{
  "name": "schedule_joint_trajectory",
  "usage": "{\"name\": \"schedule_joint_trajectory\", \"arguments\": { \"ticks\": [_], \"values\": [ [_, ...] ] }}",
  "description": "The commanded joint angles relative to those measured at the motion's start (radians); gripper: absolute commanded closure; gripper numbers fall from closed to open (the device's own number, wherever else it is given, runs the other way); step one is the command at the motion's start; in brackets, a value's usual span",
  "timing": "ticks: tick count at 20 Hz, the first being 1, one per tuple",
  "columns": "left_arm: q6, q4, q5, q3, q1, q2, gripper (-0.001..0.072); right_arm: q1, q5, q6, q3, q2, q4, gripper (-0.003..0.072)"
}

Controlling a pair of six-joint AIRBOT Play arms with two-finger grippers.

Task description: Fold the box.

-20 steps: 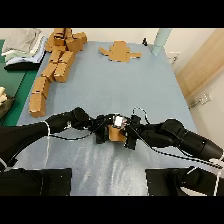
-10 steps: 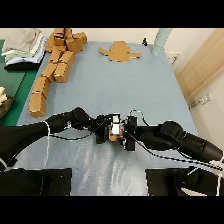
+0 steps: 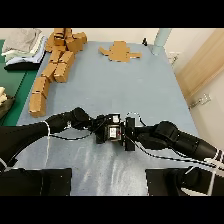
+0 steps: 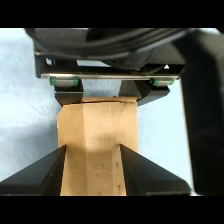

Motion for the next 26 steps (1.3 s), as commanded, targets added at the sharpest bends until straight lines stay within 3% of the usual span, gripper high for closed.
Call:
{"name": "schedule_joint_trajectory", "arguments": {
  "ticks": [1, 17, 21, 26],
  "values": [
    [0.0, 0.0, 0.0, 0.0, 0.0, 0.0, 0.0195, 0.0, 0.003, -0.009, 0.0, -0.003, -0.053, 0.0186],
    [0.0, 0.0, 0.0, 0.0, 0.0, 0.0, 0.0196, 0.0, 0.039, -0.009, 0.0, 0.08, -0.086, 0.0187],
    [0.0, 0.0, 0.0, 0.0, 0.0, 0.0, 0.0196, 0.002, -0.008, -0.05, -0.001, 0.062, 0.003, 0.0185],
    [0.0, 0.0, 0.0, 0.0, 0.0, 0.0, 0.0196, 0.003, -0.006, -0.062, -0.001, 0.003, 0.003, 0.0185]
  ]
}}
